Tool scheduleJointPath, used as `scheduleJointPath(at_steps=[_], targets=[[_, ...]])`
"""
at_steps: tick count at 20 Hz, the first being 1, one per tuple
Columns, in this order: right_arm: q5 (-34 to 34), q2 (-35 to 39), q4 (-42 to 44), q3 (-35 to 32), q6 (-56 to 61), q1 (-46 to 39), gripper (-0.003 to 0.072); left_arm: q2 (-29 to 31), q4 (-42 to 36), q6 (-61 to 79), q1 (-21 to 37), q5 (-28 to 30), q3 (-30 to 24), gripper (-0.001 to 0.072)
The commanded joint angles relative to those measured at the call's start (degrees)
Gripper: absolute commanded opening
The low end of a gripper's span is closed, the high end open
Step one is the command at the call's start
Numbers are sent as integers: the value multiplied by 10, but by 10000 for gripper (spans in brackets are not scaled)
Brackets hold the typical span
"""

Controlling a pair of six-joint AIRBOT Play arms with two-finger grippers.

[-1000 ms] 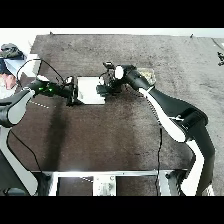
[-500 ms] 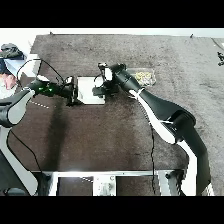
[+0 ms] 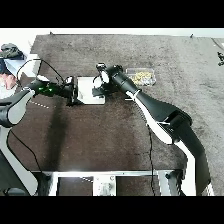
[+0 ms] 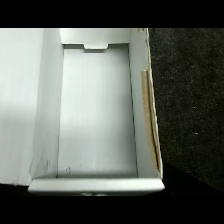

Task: Fold the box and place the chain.

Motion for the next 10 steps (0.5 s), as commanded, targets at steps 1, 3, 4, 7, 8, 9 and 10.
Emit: scheduleJointPath(at_steps=[1,3,4,7,8,9,10], targets=[[-12,-4,-14,1,5,0,274,0,0,0,0,0,0,298],[-14,-8,-14,1,7,0,275,0,0,0,0,0,0,298],[-14,-10,-14,1,11,0,275,0,0,0,0,0,0,299],[-14,-16,-11,1,12,-3,276,0,0,0,0,0,0,298],[-13,-18,-7,1,12,-5,276,0,0,0,0,0,0,298],[-14,-19,-5,1,16,-7,276,0,0,0,0,0,0,298],[-14,-19,-6,1,21,-9,274,0,0,0,0,0,0,298]])
